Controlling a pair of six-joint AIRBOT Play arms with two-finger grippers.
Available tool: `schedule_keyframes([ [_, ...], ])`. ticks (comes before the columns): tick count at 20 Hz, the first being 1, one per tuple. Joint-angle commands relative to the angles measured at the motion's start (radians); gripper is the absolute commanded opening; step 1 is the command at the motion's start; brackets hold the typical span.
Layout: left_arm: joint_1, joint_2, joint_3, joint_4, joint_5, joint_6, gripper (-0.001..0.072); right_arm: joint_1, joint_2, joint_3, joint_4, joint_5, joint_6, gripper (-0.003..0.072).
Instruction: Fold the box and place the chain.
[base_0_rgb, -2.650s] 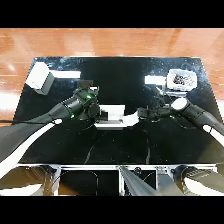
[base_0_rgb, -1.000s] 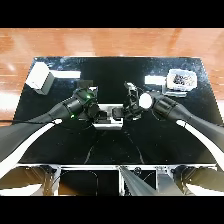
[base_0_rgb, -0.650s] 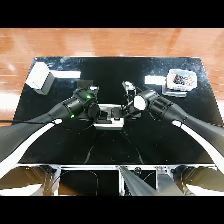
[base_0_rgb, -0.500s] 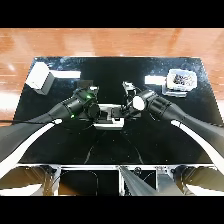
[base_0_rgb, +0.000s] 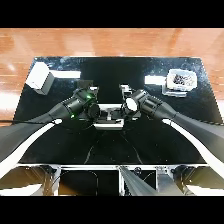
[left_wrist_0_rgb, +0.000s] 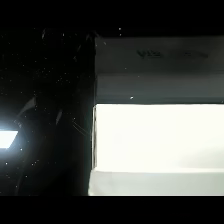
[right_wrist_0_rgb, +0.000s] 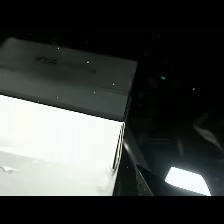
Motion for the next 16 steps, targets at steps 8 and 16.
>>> schedule_keyframes([
  [8, 0.0, 0.0, 0.0, 0.0, 0.013, 0.0, 0.0021, 0.018, -0.075, 0.081, -0.065, 0.116, 0.028, 0.0359],
  [16, 0.0, 0.0, 0.0, 0.0, 0.016, 0.0, 0.0021, 0.018, -0.077, 0.094, -0.068, 0.126, -0.021, 0.0128],
])
